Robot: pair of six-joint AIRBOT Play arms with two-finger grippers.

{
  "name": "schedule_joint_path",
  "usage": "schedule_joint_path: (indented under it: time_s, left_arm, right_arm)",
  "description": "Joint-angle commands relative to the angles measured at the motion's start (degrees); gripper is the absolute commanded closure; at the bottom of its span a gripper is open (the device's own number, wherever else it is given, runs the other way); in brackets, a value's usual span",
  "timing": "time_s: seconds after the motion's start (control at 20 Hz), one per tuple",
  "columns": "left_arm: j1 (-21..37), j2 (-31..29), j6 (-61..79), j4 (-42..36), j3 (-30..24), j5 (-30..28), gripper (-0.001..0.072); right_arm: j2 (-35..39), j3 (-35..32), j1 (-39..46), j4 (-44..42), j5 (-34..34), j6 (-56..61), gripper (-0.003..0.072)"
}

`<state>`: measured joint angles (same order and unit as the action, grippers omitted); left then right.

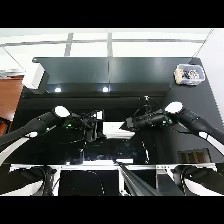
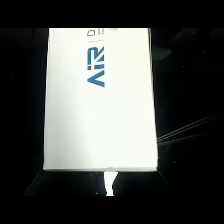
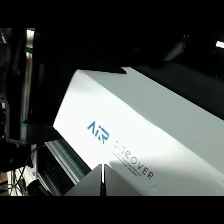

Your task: Fold the box and place the chain.

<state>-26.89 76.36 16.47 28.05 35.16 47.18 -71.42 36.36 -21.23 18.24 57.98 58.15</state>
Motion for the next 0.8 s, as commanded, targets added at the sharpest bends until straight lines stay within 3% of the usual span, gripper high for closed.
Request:
schedule_joint_path:
  time_s: [0.0,0.75]
  left_arm:
    - [-0.04,0.02,0.02,0.00,0.02,-0.02,0.0374]
    - [-0.04,0.02,0.02,0.00,0.02,-0.02,0.0374]
  right_arm:
    - [-1.66,-0.13,-0.26,1.22,0.63,0.15,0.0672]
    - [-3.15,-0.26,-0.42,3.48,-3.17,-0.76,0.0672]
